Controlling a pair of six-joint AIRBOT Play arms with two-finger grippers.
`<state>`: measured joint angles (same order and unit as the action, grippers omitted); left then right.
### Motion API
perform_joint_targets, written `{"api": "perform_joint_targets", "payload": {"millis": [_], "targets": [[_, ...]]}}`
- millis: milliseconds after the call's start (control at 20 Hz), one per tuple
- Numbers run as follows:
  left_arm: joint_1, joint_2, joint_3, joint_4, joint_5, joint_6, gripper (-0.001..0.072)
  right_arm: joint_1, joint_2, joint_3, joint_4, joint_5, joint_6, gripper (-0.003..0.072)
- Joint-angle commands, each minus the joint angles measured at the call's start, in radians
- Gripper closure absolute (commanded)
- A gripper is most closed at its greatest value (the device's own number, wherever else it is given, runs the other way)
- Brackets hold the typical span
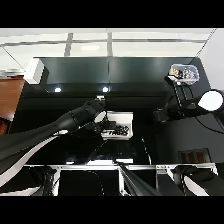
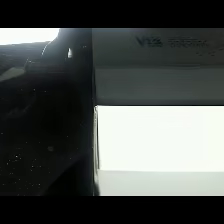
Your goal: Fold the box and place the chain.
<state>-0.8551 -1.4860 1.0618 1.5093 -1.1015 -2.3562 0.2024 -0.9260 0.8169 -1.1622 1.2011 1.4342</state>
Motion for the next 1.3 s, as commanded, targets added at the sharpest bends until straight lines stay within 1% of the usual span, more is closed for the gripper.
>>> {"api": "perform_joint_targets", "payload": {"millis": [0, 50, 150, 250, 300, 400, 500, 550, 600, 650, 700, 750, 800, 850, 900, 950, 1000, 1100, 1200, 1250], "targets": [[-0.001, 0.023, 0.013, 0.006, -0.034, -0.005, 0.0177, -0.026, 0.010, -0.002, -0.035, 0.010, -0.004, 0.0367], [-0.001, 0.047, 0.013, 0.021, -0.037, -0.005, 0.0124, -0.026, 0.010, -0.003, -0.035, 0.006, -0.005, 0.0367], [-0.015, 0.122, 0.011, 0.100, -0.039, -0.003, 0.0133, -0.026, 0.010, -0.003, -0.036, 0.002, -0.006, 0.0367], [-0.026, 0.222, 0.004, 0.187, -0.063, 0.019, 0.0133, -0.026, 0.010, -0.003, -0.036, 0.005, -0.006, 0.0367], [-0.024, 0.274, -0.014, 0.231, -0.078, 0.023, 0.0133, -0.026, 0.010, -0.003, -0.036, 0.005, -0.006, 0.0367], [0.020, 0.386, -0.096, 0.315, -0.115, 0.023, 0.0133, -0.026, 0.010, -0.003, -0.036, 0.005, -0.006, 0.0367], [0.133, 0.513, -0.238, 0.309, -0.101, 0.023, 0.0133, -0.026, 0.010, -0.003, -0.035, 0.008, -0.005, 0.0367], [0.197, 0.571, -0.315, 0.281, -0.069, 0.031, 0.0133, -0.026, 0.010, -0.003, -0.035, 0.008, -0.005, 0.0367], [0.280, 0.628, -0.397, 0.180, 0.005, 0.109, 0.0133, -0.026, 0.010, -0.003, -0.035, 0.006, -0.001, 0.0367], [0.363, 0.667, -0.469, 0.013, 0.090, 0.265, 0.0133, -0.026, 0.010, -0.003, -0.035, 0.005, 0.002, 0.0367], [0.449, 0.689, -0.536, -0.231, 0.167, 0.534, 0.0134, -0.026, 0.010, -0.003, -0.035, 0.004, 0.002, 0.0367], [0.517, 0.691, -0.585, -0.480, 0.195, 0.852, 0.0133, -0.026, 0.010, -0.003, -0.035, 0.001, 0.004, 0.0367], [0.566, 0.686, -0.624, -0.681, 0.188, 1.172, 0.0133, -0.026, 0.010, -0.003, -0.032, -0.003, 0.011, 0.0367], [0.592, 0.681, -0.659, -0.813, 0.175, 1.472, 0.0133, -0.026, 0.010, -0.003, -0.028, -0.006, 0.018, 0.0367], [0.594, 0.679, -0.685, -0.876, 0.184, 1.672, 0.0131, -0.026, 0.010, -0.003, -0.017, -0.008, 0.024, 0.0367], [0.587, 0.678, -0.702, -0.899, 0.194, 1.856, 0.0128, -0.026, 0.010, -0.003, -0.013, -0.008, 0.031, 0.0367], [0.573, 0.677, -0.708, -0.894, 0.211, 2.019, 0.0008, -0.026, 0.010, -0.003, -0.012, -0.008, 0.038, 0.0367], [0.538, 0.677, -0.708, -0.892, 0.271, 2.248, -0.0005, -0.026, 0.010, -0.005, -0.012, -0.010, 0.040, 0.0367], [0.496, 0.673, -0.708, -0.889, 0.379, 2.379, -0.0004, -0.026, 0.009, -0.012, -0.013, -0.018, 0.044, 0.0367], [0.482, 0.655, -0.700, -0.890, 0.411, 2.416, -0.0003, -0.026, 0.009, -0.016, -0.013, -0.025, 0.050, 0.0367]]}}
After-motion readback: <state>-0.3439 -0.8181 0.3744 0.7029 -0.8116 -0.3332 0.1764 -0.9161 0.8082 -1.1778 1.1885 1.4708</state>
